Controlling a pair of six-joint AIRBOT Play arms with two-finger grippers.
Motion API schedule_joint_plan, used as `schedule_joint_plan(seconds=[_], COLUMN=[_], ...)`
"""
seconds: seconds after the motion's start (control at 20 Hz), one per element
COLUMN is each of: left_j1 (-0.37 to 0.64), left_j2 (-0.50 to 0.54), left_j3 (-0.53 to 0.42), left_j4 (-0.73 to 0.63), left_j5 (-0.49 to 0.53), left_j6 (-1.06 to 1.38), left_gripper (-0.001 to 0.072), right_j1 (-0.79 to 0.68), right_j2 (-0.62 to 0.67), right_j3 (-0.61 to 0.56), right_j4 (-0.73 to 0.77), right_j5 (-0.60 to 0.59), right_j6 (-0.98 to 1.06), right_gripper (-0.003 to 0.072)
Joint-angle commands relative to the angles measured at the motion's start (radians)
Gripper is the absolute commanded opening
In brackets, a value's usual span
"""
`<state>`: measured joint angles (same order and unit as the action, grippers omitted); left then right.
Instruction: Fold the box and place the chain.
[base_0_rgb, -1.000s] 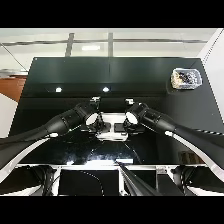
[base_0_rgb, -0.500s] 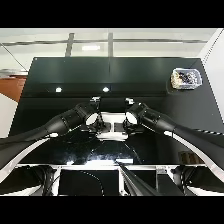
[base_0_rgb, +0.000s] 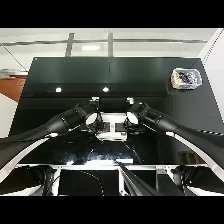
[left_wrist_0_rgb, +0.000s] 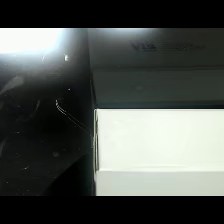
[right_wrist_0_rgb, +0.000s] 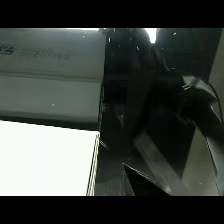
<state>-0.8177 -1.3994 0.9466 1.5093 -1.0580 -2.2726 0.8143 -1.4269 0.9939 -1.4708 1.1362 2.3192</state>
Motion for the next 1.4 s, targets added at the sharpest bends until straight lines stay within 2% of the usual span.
schedule_joint_plan(seconds=[0.0,0.25,0.4,0.55,0.7,0.8,0.9,1.1,1.2,1.25,1.3,1.35], left_j1=[0.000,0.000,0.000,0.000,0.000,0.000,0.000,0.000,0.000,0.000,0.000,0.000], left_j2=[0.000,0.000,0.000,0.000,0.000,0.000,0.000,0.000,0.000,0.000,0.000,0.000], left_j3=[0.000,0.000,0.000,0.000,0.000,0.000,0.000,0.000,0.000,0.000,0.000,0.000], left_j4=[-0.003,-0.003,-0.003,-0.003,-0.003,-0.003,-0.003,-0.003,-0.003,-0.003,-0.003,-0.003], left_j5=[0.002,0.002,0.002,0.002,0.002,0.002,0.002,0.002,0.002,0.002,0.002,0.002], left_j6=[-0.002,-0.002,-0.002,-0.002,-0.002,-0.002,-0.002,-0.002,-0.002,-0.002,-0.002,-0.002], left_gripper=[0.0029,0.0029,0.0029,0.0028,0.0029,0.0029,0.0029,0.0029,0.0029,0.0029,0.0029,0.0029], right_j1=[0.000,0.000,-0.013,-0.088,-0.207,-0.296,-0.418,-0.703,-0.807,-0.845,-0.869,-0.884], right_j2=[0.032,0.120,0.229,0.367,0.465,0.485,0.482,0.451,0.402,0.370,0.338,0.305], right_j3=[0.001,0.003,0.003,0.003,0.003,0.003,-0.008,-0.037,-0.037,-0.037,-0.036,-0.036], right_j4=[-0.006,-0.001,-0.002,-0.029,-0.196,-0.349,-0.430,-0.420,-0.410,-0.410,-0.407,-0.407], right_j5=[0.012,0.022,0.051,0.118,0.192,0.226,0.174,-0.097,-0.171,-0.187,-0.196,-0.200], right_j6=[-0.019,-0.071,-0.130,-0.195,-0.303,-0.378,-0.428,-0.445,-0.445,-0.444,-0.444,-0.446], right_gripper=[0.0325,0.0325,0.0324,0.0324,0.0323,0.0323,0.0322,0.0322,0.0324,0.0343,0.0614,0.0720])
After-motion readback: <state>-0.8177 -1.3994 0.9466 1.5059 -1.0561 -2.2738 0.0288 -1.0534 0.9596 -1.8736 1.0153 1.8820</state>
